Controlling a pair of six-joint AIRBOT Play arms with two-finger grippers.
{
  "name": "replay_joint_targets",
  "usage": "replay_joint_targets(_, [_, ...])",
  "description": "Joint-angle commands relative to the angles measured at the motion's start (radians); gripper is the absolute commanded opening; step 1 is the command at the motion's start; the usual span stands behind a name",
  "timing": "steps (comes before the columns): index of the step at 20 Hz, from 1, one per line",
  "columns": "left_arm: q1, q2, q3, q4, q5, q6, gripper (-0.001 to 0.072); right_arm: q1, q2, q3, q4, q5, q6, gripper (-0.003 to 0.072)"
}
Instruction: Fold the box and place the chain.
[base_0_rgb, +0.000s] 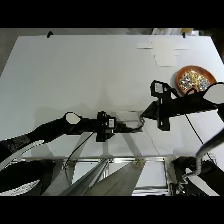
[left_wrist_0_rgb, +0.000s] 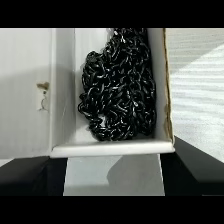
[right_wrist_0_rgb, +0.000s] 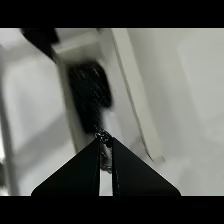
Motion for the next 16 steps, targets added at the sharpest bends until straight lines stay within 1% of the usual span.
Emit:
replay_joint_targets(1, [0.0,0.0,0.0,0.0,0.0,0.0,0.0151,0.028,0.023,-0.002,0.18,0.031,-0.018,0.0015])
replay_joint_targets(6, [0.0,0.0,0.0,0.0,0.0,0.0,0.0151,0.148,-0.022,-0.002,0.154,-0.109,-0.017,0.0015])
replay_joint_targets(8, [0.0,0.0,0.0,0.0,0.0,0.0,0.0151,0.183,-0.057,-0.002,0.092,-0.157,-0.015,0.0015])
replay_joint_targets(10, [0.0,0.0,0.0,0.0,0.0,0.0,0.0151,0.195,-0.09,-0.002,0.007,-0.166,-0.008,0.0015])
replay_joint_targets(13, [0.0,0.0,0.0,0.0,0.0,0.0,0.0151,0.195,-0.118,-0.002,-0.122,-0.165,0.098,0.0019])
replay_joint_targets(14, [0.0,0.0,0.0,0.0,0.0,0.0,0.0151,0.195,-0.117,-0.002,-0.153,-0.164,0.118,0.0045])
replay_joint_targets(16, [0.0,0.0,0.0,0.0,0.0,0.0,0.0151,0.195,-0.117,0.0,-0.15,-0.16,0.119,0.0206])
